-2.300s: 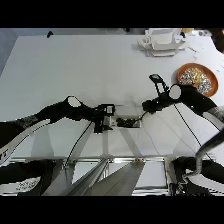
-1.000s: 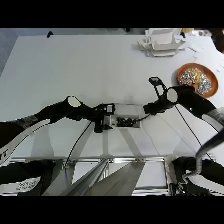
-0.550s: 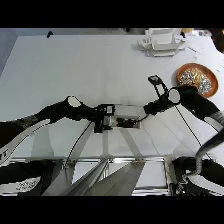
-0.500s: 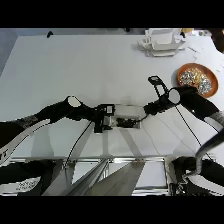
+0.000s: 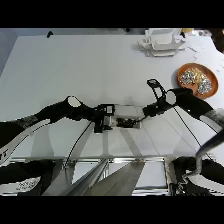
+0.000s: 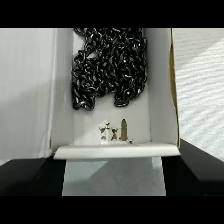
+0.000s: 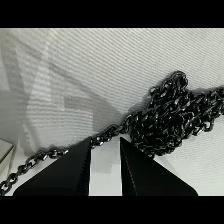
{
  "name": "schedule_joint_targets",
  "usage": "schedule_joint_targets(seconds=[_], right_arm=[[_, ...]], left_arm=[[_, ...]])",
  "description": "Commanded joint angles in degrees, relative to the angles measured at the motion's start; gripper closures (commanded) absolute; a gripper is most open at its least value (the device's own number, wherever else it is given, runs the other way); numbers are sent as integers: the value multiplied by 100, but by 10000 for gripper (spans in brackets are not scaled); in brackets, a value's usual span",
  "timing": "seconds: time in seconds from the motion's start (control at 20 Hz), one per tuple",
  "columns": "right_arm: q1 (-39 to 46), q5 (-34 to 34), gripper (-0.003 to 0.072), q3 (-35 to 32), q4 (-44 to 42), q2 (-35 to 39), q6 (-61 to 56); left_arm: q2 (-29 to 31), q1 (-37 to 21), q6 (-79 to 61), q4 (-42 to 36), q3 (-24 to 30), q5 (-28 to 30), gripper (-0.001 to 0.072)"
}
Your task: Fold the box and place the chain.
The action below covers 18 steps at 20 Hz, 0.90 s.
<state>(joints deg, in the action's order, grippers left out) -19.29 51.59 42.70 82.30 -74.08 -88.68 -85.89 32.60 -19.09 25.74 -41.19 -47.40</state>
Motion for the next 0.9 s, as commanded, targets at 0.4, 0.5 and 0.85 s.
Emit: schedule_joint_targets(seconds=[0.4,0.5,0.85], right_arm=[[0,249,671,-2,111,577,391],[0,507,671,-2,94,1145,516],[0,1578,671,-2,-2712,2710,2601]], left_arm=[[0,0,0,0,-2,2,460],[0,0,0,0,-2,2,460],[0,0,0,0,-2,2,460]])
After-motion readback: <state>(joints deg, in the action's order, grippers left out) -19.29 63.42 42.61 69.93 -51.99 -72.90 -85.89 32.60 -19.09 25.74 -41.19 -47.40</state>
